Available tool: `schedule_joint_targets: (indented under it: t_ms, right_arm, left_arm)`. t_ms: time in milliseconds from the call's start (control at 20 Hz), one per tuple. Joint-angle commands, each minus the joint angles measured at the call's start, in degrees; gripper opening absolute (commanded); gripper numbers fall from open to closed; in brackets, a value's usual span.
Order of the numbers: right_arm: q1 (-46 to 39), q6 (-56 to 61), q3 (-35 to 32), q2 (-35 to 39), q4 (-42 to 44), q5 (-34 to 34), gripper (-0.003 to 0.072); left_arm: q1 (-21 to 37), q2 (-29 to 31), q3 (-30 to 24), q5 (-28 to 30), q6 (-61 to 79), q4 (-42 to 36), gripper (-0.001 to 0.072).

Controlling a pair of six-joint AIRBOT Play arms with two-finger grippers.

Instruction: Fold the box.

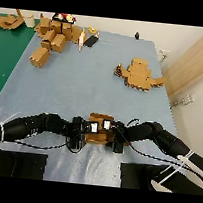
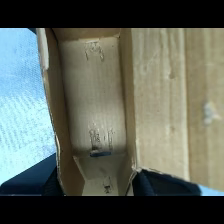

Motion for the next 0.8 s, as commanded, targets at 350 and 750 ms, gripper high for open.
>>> schedule_joint_targets:
  t_ms: [350,750]
  right_arm:
    - [0.0,0.0,0.0,0.0,0.0,0.0,0.0444]
    - [0.0,0.0,0.0,0.0,0.0,0.0,0.0444]
  left_arm:
    - [0.0,-0.9,0.7,0.2,0.1,-0.6,0.0700]
    - [0.0,-0.9,0.7,0.2,0.3,-0.6,0.0587]
